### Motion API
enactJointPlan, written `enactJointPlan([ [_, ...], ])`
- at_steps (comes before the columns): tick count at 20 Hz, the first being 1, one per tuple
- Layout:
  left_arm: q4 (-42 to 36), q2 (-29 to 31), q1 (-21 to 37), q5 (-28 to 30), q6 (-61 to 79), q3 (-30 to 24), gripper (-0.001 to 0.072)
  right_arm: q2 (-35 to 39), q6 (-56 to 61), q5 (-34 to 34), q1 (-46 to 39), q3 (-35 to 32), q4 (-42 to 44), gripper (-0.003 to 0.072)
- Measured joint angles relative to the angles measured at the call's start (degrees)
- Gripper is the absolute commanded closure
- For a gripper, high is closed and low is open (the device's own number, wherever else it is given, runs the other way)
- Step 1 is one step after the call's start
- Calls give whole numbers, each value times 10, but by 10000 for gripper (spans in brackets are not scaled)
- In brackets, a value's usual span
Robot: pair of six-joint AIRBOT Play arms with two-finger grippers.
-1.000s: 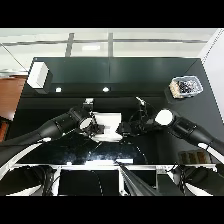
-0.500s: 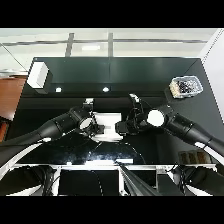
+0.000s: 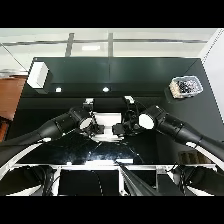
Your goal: Fold the box and place the chain.
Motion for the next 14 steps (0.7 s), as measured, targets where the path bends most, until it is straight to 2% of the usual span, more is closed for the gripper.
enactJointPlan([
  [14,0,0,0,1,0,0,679,-23,49,2,18,23,-16,317],
])
